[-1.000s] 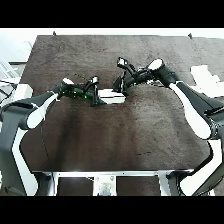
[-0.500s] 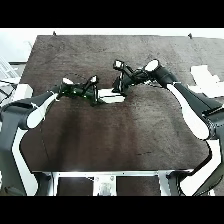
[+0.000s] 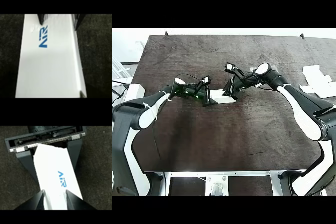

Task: Fold the box and place the chain.

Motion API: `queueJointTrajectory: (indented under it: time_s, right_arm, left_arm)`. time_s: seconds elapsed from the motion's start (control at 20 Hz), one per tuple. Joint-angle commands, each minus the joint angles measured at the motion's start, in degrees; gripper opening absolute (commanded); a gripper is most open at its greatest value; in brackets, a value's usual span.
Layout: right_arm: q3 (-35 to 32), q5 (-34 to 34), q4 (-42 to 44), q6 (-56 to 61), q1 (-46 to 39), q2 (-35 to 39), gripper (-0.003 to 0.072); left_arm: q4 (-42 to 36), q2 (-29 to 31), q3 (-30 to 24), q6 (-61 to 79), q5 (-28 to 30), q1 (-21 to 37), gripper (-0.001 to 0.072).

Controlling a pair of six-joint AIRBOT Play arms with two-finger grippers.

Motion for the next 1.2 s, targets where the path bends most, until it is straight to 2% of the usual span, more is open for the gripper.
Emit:
queueJointTrajectory:
  time_s: [0.0,0.35,0.4,0.5,1.0,1.15]
  right_arm:
    - [-0.37,-0.79,-0.5,0.17,0.04,-0.04,0.0318]
    - [4.33,-1.9,-0.72,2.12,-0.55,-0.02,0.032]
    - [4.31,-1.9,-1.14,2.14,-0.55,-0.04,0.0355]
    - [4.31,-1.9,-1.14,2.78,-0.55,-0.07,0.0368]
    - [-1.2,-2.89,-0.94,4.37,0.42,-0.09,0.0358]
    - [-2.56,1.29,-0.15,4.44,0.79,-0.09,0.0359]
  left_arm:
    - [-0.13,0.02,0.02,-0.26,0.0,-0.02,0.0353]
    - [-0.13,0.02,0.02,-0.26,0.0,-0.02,0.0353]
    - [-0.13,0.02,0.02,-0.26,0.0,-0.02,0.0353]
    - [-0.13,0.02,0.02,-0.28,-0.02,-0.02,0.0353]
    - [-0.13,0.02,0.02,-0.26,0.0,-0.02,0.0353]
    - [-0.13,0.02,0.02,-0.26,0.0,-0.02,0.0353]
